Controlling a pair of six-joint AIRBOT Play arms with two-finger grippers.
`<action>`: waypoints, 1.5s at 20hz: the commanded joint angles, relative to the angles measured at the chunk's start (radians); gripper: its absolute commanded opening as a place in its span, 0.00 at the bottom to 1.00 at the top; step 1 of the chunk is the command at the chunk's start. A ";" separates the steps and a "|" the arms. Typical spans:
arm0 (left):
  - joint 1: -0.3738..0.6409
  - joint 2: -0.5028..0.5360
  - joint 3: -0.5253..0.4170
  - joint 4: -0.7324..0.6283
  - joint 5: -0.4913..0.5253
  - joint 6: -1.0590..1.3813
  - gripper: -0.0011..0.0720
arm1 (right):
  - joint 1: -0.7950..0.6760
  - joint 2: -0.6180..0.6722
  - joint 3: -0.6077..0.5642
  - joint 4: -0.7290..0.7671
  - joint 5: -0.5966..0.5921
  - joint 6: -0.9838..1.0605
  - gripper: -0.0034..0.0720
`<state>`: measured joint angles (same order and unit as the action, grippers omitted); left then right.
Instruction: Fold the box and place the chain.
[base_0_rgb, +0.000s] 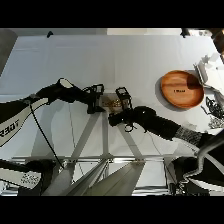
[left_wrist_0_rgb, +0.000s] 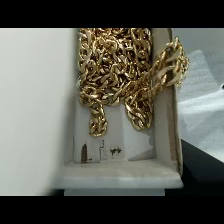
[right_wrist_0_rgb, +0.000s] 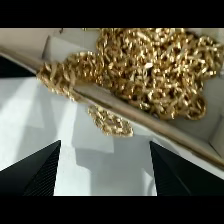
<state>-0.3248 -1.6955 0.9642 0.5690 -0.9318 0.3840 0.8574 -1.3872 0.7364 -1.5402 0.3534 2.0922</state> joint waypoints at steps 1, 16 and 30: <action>-0.001 0.001 0.000 0.000 0.000 0.001 0.23 | -0.006 -0.010 -0.001 -0.002 -0.056 0.003 0.83; -0.001 0.000 0.000 0.000 0.000 0.001 0.23 | -0.006 0.026 -0.001 -0.003 -0.030 0.000 0.06; -0.001 0.000 0.000 0.000 0.000 0.001 0.23 | -0.093 0.205 0.066 -0.058 -0.049 -0.033 0.06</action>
<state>-0.3248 -1.6955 0.9642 0.5694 -0.9318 0.3847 0.8089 -1.1946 0.7708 -1.5707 0.3157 2.0609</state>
